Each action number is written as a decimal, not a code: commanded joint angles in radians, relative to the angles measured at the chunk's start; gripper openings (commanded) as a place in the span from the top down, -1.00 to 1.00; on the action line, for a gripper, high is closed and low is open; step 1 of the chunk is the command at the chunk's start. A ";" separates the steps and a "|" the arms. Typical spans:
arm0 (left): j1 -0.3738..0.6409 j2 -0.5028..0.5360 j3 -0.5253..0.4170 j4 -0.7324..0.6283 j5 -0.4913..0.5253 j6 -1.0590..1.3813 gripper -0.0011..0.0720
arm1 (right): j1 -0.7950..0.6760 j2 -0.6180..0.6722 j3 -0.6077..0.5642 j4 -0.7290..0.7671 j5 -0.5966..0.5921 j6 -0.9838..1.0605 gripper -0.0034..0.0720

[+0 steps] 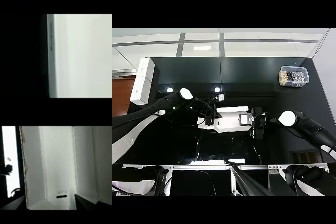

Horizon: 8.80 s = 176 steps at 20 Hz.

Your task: Fold the box and place the chain.

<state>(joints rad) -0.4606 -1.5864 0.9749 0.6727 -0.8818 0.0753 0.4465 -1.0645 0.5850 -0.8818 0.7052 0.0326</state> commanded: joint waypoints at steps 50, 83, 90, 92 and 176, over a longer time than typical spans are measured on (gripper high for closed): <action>-0.002 -0.002 0.001 0.000 -0.043 0.000 0.90 | -0.141 -0.266 0.034 0.250 0.099 -0.242 -0.82; 0.014 0.220 -0.087 -0.281 0.097 -0.677 0.91 | -0.141 -0.266 0.034 0.242 0.124 -0.259 0.56; -0.004 0.101 -0.087 -0.122 0.105 -0.713 0.91 | -0.141 -0.266 0.034 0.242 0.124 -0.259 0.56; -0.022 0.081 -0.088 -0.118 0.081 -0.713 0.91 | -0.141 -0.266 0.034 0.242 0.124 -0.259 0.56; -0.003 0.451 -0.311 0.204 0.116 -0.372 0.91 | -0.141 -0.266 0.034 0.242 0.124 -0.259 0.56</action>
<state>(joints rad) -0.5163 -1.2350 0.6586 0.6373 -0.7250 -0.0032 0.3046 -1.3304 0.6186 -0.6380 0.8291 -0.2241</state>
